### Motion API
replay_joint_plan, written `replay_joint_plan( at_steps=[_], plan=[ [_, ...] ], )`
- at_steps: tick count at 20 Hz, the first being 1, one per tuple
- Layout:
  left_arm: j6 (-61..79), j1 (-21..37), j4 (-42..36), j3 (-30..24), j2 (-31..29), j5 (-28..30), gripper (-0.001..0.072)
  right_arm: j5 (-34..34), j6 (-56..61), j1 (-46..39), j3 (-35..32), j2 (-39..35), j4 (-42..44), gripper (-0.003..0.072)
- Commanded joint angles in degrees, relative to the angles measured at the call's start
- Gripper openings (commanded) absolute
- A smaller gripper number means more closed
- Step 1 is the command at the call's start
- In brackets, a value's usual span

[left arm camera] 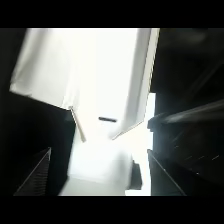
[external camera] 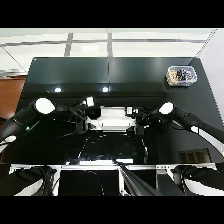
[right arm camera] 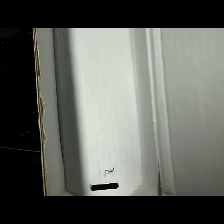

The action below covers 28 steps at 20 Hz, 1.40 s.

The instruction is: Fold the box and place the chain.

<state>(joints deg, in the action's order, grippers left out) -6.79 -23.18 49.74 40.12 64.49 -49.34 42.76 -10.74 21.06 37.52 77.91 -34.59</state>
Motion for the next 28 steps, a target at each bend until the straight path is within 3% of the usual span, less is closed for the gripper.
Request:
replay_joint_plan(
  at_steps=[1, 6, 8, 19, 24, 25, 28],
  plan=[
    [7.5, -2.3, 3.5, 0.5, 2.6, 4.1, 0.0711, 0.0, 0.0, 0.0, 0.1, 0.0, 0.0, 0.0189],
    [6.3, -2.3, 4.2, 0.5, 5.9, 4.4, 0.0689, 0.0, 0.0, 0.0, 0.1, 0.0, 0.0, 0.0189],
    [3.1, -2.2, 8.2, 0.5, 5.9, 5.6, 0.0689, 0.0, 0.0, 0.0, 0.1, 0.0, 0.0, 0.0189],
    [4.5, -2.3, 14.3, 0.5, 6.1, 8.2, 0.0687, 0.0, 0.0, 0.0, 0.1, 0.0, 0.0, 0.0189],
    [11.1, -2.3, 3.0, 0.5, 6.1, 1.9, 0.0660, 0.0, 0.0, 0.0, 0.1, 0.0, 0.0, 0.0189],
    [11.1, -2.3, 1.6, 0.5, 6.1, 2.2, 0.0612, 0.0, 0.0, 0.0, 0.1, 0.0, 0.0, 0.0190],
    [11.1, -2.3, -2.0, 0.5, 6.1, 2.2, 0.0599, 0.0, 0.0, 0.0, 0.1, 0.0, 0.0, 0.0189]
  ],
)
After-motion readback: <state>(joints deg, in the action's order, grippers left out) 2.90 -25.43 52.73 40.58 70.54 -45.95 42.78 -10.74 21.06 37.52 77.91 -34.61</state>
